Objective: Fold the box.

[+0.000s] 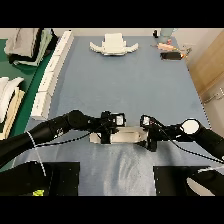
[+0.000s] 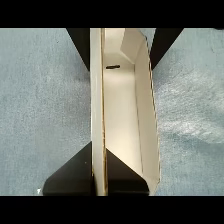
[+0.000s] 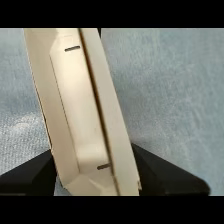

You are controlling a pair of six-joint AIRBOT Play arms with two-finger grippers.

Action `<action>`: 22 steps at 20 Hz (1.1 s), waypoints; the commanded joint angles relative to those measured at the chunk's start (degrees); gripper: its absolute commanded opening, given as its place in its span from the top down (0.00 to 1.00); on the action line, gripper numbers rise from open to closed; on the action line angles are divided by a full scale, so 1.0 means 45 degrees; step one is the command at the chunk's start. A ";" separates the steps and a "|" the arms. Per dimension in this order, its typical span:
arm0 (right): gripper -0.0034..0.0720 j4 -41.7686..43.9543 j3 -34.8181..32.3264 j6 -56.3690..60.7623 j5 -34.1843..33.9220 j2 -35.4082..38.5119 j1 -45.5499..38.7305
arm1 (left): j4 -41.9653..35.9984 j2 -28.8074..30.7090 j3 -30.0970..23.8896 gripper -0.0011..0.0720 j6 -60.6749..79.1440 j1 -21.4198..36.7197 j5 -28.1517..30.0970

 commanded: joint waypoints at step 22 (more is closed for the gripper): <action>0.00 0.0884 -0.0005 -0.3060 0.0845 -0.1603 -0.1384 | 0.0000 0.0000 0.0000 0.97 0.0000 -0.0005 0.0015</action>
